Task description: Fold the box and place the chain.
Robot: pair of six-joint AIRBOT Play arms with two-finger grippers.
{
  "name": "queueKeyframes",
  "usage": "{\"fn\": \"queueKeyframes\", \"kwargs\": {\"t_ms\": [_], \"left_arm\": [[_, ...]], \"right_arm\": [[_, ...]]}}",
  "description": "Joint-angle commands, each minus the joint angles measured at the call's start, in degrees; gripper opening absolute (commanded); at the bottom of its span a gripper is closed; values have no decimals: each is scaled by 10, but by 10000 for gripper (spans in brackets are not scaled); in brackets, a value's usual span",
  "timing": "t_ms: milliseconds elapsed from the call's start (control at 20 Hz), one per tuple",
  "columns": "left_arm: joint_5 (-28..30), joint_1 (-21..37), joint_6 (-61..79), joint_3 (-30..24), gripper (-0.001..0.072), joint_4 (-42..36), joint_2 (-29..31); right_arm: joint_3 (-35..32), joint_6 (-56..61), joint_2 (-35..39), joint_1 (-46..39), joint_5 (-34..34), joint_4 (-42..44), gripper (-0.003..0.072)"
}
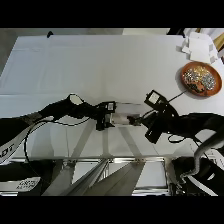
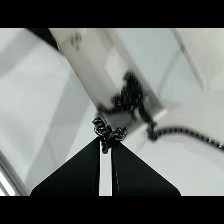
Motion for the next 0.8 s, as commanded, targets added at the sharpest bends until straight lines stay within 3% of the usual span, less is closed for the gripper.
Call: {"fn": "queueKeyframes", "kwargs": {"t_ms": [0, 250, 400, 600, 750], "left_arm": [[0, 0, 0, 0, 348, 0, 0], [0, 0, 0, 0, 348, 0, 0], [0, 0, 0, 0, 348, 0, 0], [0, 0, 0, 0, 348, 0, 0], [0, 0, 0, 0, 348, 0, 0]], "right_arm": [[36, -5, -3, 0, -57, 25, 14], [38, -64, -89, 0, -97, 111, 14], [38, -65, -144, 0, -101, 112, 16], [38, -65, -173, 0, -90, 101, 186], [43, -64, -156, -2, -68, 72, 186]]}}
